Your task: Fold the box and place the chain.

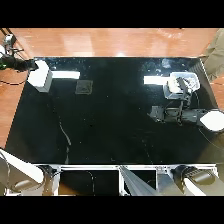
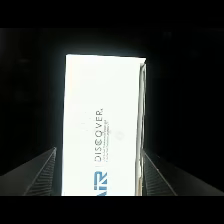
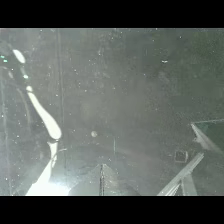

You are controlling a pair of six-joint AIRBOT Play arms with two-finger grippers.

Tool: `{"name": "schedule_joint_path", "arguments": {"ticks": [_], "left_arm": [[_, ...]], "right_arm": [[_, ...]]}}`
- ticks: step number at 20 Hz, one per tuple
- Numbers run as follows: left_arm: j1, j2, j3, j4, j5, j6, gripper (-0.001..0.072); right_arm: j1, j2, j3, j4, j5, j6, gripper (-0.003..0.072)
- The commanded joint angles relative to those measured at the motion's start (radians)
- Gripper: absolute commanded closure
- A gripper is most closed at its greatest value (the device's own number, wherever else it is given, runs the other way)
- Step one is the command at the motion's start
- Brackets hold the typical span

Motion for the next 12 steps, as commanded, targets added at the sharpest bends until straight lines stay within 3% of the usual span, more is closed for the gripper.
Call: {"name": "schedule_joint_path", "arguments": {"ticks": [1, 3, 5, 6, 7, 8, 10, 12], "left_arm": [[-0.004, -0.006, 0.124, 0.039, -0.117, -0.018, 0.0073], [-0.005, 0.004, 0.248, 0.037, -0.220, -0.043, 0.0074], [-0.008, 0.078, 0.262, 0.016, -0.251, -0.107, 0.0082], [-0.010, 0.132, 0.240, -0.013, -0.256, -0.149, 0.0141], [-0.010, 0.185, 0.213, -0.051, -0.270, -0.175, 0.0354], [-0.010, 0.236, 0.188, -0.096, -0.299, -0.191, 0.0678], [-0.020, 0.332, 0.149, -0.170, -0.370, -0.232, 0.0691], [-0.067, 0.422, 0.119, -0.119, -0.441, -0.310, 0.0693]], "right_arm": [[0.000, 0.000, 0.001, 0.000, -0.019, 0.000, 0.0670], [-0.013, 0.000, 0.011, -0.015, -0.073, -0.005, 0.0670], [-0.057, 0.000, 0.090, -0.095, -0.080, -0.024, 0.0670], [-0.086, 0.000, 0.163, -0.154, -0.046, -0.024, 0.0670], [-0.110, 0.000, 0.243, -0.220, 0.005, -0.024, 0.0670], [-0.130, 0.000, 0.335, -0.302, 0.071, -0.024, 0.0670], [-0.161, 0.001, 0.500, -0.463, 0.218, -0.024, 0.0670], [-0.182, 0.018, 0.594, -0.588, 0.340, -0.024, 0.0670]]}}
